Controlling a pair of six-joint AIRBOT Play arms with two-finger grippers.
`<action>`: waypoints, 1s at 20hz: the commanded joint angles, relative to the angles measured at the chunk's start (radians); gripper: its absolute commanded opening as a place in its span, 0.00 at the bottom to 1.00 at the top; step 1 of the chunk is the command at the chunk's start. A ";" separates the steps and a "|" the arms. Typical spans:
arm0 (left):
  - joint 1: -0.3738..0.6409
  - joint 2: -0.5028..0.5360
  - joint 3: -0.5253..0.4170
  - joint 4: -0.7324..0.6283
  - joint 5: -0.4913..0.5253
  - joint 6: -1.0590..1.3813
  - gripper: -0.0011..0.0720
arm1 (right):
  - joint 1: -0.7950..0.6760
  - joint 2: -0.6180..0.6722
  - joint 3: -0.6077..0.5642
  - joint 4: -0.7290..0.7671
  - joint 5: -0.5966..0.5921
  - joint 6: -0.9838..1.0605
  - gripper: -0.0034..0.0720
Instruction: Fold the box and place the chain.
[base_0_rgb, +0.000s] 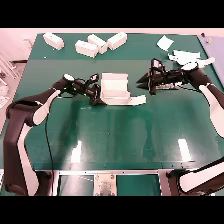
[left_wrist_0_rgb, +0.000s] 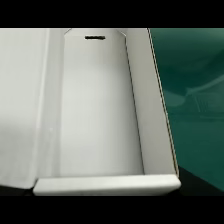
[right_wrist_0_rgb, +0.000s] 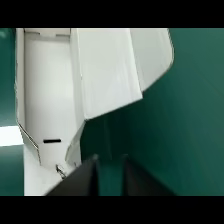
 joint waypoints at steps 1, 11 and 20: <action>0.000 0.000 0.000 -0.001 0.001 0.000 0.82 | 0.005 0.013 -0.001 0.095 0.115 0.032 0.05; 0.000 0.000 0.000 0.003 0.011 0.000 0.82 | 0.144 -0.082 0.000 0.214 -0.061 0.045 0.05; 0.000 0.000 -0.001 0.046 0.046 0.000 0.82 | 0.150 -0.093 0.031 0.258 -0.144 0.000 0.05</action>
